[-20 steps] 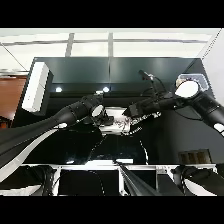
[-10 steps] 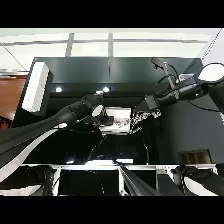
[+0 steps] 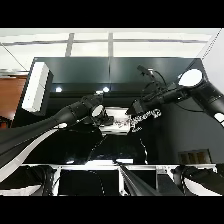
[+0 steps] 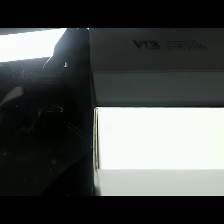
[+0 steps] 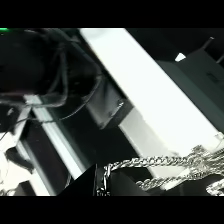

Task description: Fold the box and place the chain.

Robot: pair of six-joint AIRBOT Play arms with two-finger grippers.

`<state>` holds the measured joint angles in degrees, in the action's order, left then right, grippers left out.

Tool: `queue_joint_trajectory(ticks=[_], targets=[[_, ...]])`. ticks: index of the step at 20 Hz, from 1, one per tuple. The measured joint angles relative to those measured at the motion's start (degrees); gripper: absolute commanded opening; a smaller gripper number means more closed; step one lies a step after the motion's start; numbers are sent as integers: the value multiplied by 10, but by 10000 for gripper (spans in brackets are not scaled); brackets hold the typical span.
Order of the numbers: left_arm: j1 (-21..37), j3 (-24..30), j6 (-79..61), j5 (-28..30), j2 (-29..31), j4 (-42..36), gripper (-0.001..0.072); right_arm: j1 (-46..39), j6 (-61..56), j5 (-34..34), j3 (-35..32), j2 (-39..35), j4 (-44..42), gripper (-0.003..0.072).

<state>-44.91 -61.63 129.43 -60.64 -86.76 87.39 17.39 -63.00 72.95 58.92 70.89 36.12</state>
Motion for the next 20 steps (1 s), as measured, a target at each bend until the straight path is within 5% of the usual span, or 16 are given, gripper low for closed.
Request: queue_joint_trajectory(ticks=[2,3,4,13,14,15,20], targets=[[0,0,0,0,0,0,32,13,0,-33,-21,2,2,46],[0,0,0,0,0,0,32,19,0,-46,-31,3,3,268],[0,0,0,0,0,0,33,23,0,-57,-37,4,3,351],[0,0,0,0,0,0,32,-99,30,-5,-86,-94,72,359],[0,0,0,0,0,0,33,-118,39,-7,-106,-115,99,629],[0,0,0,0,0,0,32,-132,49,-14,-127,-131,121,714],[0,0,0,0,0,0,33,-136,201,-113,-233,-164,171,706]])
